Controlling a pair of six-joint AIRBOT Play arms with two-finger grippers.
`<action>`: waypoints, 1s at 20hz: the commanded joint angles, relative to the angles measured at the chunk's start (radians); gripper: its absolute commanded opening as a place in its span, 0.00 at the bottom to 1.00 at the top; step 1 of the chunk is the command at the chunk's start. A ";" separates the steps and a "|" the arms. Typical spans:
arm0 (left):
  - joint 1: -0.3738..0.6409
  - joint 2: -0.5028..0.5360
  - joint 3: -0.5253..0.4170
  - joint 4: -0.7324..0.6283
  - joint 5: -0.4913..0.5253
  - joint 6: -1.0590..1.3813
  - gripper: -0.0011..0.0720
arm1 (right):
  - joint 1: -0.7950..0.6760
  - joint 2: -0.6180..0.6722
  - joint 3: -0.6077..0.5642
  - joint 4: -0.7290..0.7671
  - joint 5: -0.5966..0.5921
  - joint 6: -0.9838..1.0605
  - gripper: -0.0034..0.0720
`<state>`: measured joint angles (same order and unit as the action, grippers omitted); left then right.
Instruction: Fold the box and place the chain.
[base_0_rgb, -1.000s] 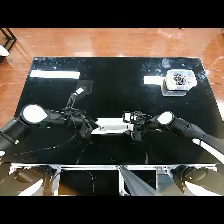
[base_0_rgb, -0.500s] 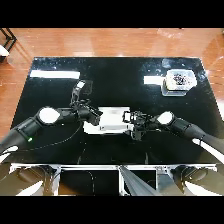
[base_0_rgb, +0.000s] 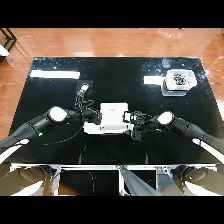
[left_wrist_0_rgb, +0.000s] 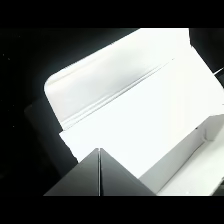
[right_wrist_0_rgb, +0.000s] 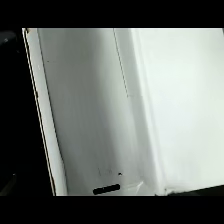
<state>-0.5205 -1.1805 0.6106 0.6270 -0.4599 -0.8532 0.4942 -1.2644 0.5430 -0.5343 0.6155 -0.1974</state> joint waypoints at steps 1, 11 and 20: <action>0.008 -0.004 0.031 0.059 -0.045 0.000 0.05 | 0.000 0.000 0.001 0.000 0.000 0.000 0.45; 0.260 0.123 0.171 0.452 -0.629 -0.068 0.89 | 0.000 0.000 0.001 0.000 0.000 0.000 0.45; 0.127 0.122 0.071 0.368 -0.658 0.421 0.89 | 0.000 0.000 0.001 0.000 0.000 0.000 0.45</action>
<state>-0.3428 -1.0603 0.7181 1.0187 -1.1778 -0.5919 0.4942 -1.2644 0.5430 -0.5343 0.6155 -0.1978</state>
